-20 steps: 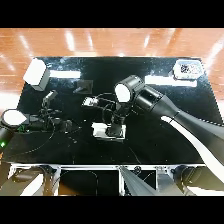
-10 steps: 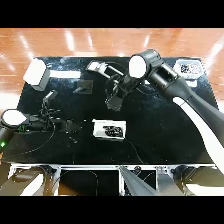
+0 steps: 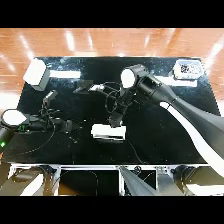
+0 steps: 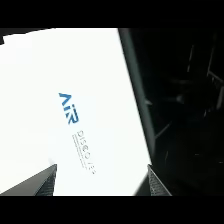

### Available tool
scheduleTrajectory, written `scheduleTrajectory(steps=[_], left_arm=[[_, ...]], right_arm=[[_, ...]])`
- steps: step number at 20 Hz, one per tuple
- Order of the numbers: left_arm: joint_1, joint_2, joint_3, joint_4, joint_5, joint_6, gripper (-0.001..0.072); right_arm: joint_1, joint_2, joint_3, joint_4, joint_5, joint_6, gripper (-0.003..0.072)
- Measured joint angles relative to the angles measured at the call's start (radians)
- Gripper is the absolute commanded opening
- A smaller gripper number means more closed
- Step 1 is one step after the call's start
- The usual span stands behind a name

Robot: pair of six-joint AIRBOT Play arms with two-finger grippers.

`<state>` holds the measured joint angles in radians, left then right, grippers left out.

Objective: Fold the box and place the chain.

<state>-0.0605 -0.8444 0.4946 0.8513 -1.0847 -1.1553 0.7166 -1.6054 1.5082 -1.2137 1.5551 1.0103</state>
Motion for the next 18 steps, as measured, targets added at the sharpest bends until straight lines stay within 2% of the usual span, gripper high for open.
scheduleTrajectory(steps=[12, 18], left_arm=[[0.0, 0.0, -0.001, 0.0, -0.003, 0.0, 0.0634], [0.0, 0.0, -0.001, -0.001, -0.008, 0.0, 0.0634]], right_arm=[[0.05, 0.059, -0.008, 0.008, 0.036, 0.023, 0.0703], [0.021, 0.064, 0.014, 0.003, -0.013, -0.031, 0.0704]])
